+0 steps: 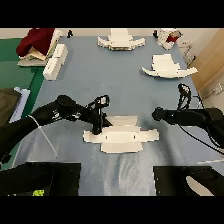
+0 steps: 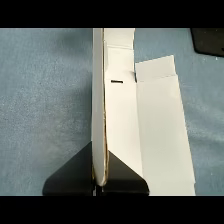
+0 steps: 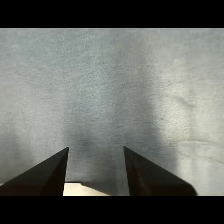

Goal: Fold the box.

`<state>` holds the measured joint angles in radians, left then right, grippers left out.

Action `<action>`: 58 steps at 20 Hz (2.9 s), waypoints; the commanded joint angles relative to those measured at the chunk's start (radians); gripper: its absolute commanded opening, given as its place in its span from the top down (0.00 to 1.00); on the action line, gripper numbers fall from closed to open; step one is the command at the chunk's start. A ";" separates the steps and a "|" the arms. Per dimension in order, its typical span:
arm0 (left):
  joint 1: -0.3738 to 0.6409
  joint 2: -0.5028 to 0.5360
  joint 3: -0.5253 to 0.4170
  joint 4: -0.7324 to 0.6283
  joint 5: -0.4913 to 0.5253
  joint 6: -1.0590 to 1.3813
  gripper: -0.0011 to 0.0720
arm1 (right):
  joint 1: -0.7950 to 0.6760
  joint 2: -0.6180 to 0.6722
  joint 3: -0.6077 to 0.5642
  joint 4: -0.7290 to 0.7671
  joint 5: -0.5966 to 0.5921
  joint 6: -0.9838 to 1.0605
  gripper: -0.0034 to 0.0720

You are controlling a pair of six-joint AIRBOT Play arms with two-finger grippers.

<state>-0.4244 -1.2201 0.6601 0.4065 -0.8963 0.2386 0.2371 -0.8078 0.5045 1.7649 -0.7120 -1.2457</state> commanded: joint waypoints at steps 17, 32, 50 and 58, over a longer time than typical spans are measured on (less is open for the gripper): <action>0.000 -0.002 -0.001 0.005 -0.031 -0.049 0.97 | 0.074 0.045 0.001 0.323 -0.318 -0.274 0.95; 0.000 -0.002 -0.001 0.005 -0.031 -0.049 0.97 | 0.974 -0.027 -0.002 -0.436 -0.261 -0.098 0.03; 0.000 -0.002 -0.001 0.005 -0.030 -0.049 0.97 | 0.972 -0.069 0.077 -0.637 -0.234 0.121 0.00; 0.000 -0.002 -0.001 0.005 -0.030 -0.049 0.97 | 0.829 -0.064 0.077 -0.515 -0.201 -0.209 0.00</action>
<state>-0.4244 -1.2224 0.6598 0.4114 -0.9264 0.1894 1.1309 -0.8776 0.5804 1.1637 -0.9386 -1.2701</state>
